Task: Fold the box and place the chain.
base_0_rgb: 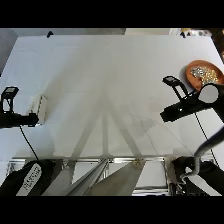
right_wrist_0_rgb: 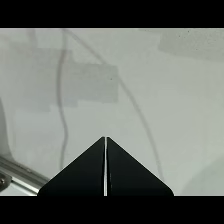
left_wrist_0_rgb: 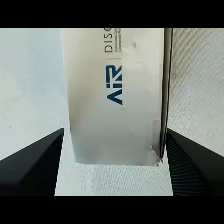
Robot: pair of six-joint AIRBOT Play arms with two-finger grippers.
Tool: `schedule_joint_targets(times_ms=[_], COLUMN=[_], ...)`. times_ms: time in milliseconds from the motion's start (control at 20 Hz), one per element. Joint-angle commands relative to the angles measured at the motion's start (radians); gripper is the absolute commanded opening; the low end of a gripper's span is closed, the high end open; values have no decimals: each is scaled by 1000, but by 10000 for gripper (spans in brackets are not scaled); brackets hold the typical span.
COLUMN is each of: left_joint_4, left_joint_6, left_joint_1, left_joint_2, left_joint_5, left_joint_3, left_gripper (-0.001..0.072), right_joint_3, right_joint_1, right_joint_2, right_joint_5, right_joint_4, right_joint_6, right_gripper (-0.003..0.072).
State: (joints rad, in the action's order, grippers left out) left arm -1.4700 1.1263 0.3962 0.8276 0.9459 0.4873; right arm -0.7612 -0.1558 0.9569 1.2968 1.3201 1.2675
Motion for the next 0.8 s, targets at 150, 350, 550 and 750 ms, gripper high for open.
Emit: schedule_joint_targets(times_ms=[150, 350, 550, 750], left_joint_4=[139, 379, 428, 430], left_joint_6=[-2, -205, -206, -198], left_joint_1=[-5, -76, -119, -126], left_joint_2=[-110, -9, 135, 200], left_joint_5=[-219, -320, -439, -424], left_joint_3=[43, 43, 45, 51], left_gripper=[591, 43, 5, 4], right_joint_3=[-1, -1, -1, -1], right_joint_1=[0, 0, 0, 0], right_joint_2=[-1, -1, -1, -1], right_joint_5=[0, 0, 0, 0], right_joint_4=[0, 0, 0, 0], right_joint_6=[0, 0, 0, 0], right_gripper=[17, 17, 17, 17])
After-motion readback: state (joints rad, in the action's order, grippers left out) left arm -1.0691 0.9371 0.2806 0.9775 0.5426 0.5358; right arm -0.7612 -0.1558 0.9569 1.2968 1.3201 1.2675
